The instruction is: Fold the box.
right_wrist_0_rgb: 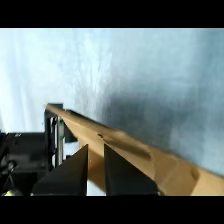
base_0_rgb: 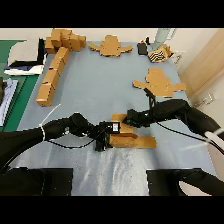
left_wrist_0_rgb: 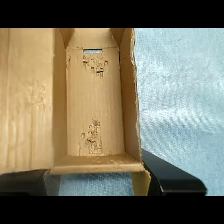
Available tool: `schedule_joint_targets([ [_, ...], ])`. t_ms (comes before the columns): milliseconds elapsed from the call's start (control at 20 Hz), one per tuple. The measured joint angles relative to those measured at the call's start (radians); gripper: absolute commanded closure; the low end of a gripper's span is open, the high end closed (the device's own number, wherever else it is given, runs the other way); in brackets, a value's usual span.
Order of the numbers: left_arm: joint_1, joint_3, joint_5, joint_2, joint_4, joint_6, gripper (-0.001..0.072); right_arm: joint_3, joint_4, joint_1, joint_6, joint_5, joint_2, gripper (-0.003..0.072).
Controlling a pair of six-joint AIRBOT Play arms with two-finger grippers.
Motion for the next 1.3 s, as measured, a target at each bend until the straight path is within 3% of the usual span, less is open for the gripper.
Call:
schedule_joint_targets([
  [250, 0.0, 0.0, 0.0, 0.0, 0.0, 0.0, 0.0211, 0.039, -0.029, 0.0, -0.06, -0.007, -0.152, 0.0529],
  [750, 0.0, 0.0, 0.0, 0.0, 0.0, 0.0, 0.0211, 0.047, -0.097, 0.058, -0.095, 0.015, -0.207, 0.0528],
  [1050, 0.0, 0.0, 0.0, 0.0, 0.0, 0.0, 0.0211, 0.057, -0.153, 0.077, -0.101, 0.025, -0.189, 0.0528],
  [1300, 0.0, 0.0, 0.0, 0.0, 0.0, 0.0, 0.0211, 0.123, -0.314, 0.026, -0.104, -0.034, -0.026, 0.0528],
])
